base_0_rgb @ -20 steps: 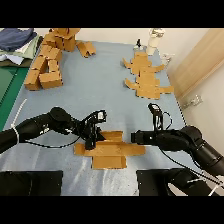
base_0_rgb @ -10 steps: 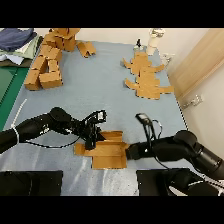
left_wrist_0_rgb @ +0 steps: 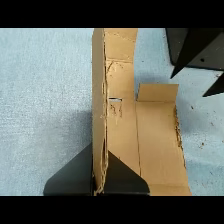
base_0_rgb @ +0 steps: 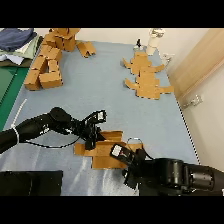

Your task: Fold the box.

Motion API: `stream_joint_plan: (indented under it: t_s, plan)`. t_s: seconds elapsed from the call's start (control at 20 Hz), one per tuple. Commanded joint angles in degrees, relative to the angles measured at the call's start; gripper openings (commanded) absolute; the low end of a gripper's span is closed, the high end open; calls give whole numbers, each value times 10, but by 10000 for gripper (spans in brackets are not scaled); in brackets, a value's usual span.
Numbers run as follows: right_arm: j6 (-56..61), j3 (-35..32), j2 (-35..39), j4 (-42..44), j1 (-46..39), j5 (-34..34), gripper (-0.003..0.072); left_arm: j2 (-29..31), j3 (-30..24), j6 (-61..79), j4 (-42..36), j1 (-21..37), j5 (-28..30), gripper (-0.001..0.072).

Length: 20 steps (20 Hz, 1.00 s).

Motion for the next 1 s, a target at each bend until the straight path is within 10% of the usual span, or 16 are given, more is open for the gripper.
stream_joint_plan:
  t_s: [0.0,0.95]
  plan:
    - [-15,-1,-47,-80,36,30,467,0,0,0,0,0,0,14]
    - [-15,3,-140,-138,62,71,527,0,0,0,0,0,0,14]
